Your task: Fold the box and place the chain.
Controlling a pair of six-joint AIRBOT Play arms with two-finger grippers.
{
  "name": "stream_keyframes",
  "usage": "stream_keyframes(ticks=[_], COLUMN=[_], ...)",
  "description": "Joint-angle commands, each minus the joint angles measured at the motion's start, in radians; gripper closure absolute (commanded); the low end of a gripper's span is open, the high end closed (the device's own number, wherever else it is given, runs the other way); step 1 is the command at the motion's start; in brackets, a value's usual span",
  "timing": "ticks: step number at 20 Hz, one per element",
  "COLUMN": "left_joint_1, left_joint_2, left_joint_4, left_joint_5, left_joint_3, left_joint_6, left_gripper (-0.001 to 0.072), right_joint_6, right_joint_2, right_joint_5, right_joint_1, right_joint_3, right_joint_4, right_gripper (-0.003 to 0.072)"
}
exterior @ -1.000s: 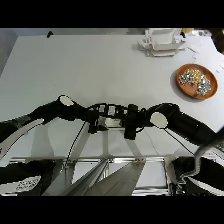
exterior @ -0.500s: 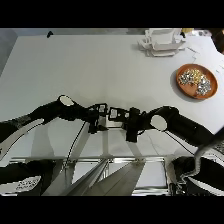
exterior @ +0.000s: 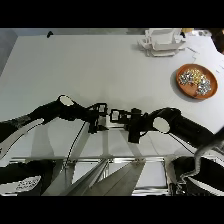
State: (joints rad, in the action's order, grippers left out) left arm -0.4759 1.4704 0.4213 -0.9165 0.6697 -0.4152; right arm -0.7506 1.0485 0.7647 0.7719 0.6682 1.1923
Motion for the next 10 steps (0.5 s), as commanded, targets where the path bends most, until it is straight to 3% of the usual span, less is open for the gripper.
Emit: stream_keyframes(ticks=[1,3,5,8,10], left_joint_1=[0.001,0.001,0.001,0.001,0.001], left_joint_2=[-0.001,-0.001,-0.001,-0.001,-0.001], left_joint_4=[0.002,0.002,0.002,0.002,0.002], left_joint_5=[0.000,0.000,0.000,0.000,0.000], left_joint_3=[0.001,0.001,0.001,0.001,0.001], left_joint_6=[-0.003,-0.003,-0.003,-0.003,-0.003], left_gripper=[0.0518,0.0518,0.0518,0.0518,0.0518], right_joint_6=[-0.187,-0.385,-0.557,-0.737,-0.740], right_joint_2=[-0.107,-0.201,-0.285,-0.340,-0.340], right_joint_5=[-0.011,0.014,0.119,0.432,0.591], right_joint_1=[0.001,0.000,-0.025,-0.191,-0.365], right_joint_3=[0.018,0.024,0.024,0.024,0.023], right_joint_4=[0.090,0.211,0.320,0.426,0.446], right_gripper=[0.0668,0.0668,0.0669,0.0670,0.0670])
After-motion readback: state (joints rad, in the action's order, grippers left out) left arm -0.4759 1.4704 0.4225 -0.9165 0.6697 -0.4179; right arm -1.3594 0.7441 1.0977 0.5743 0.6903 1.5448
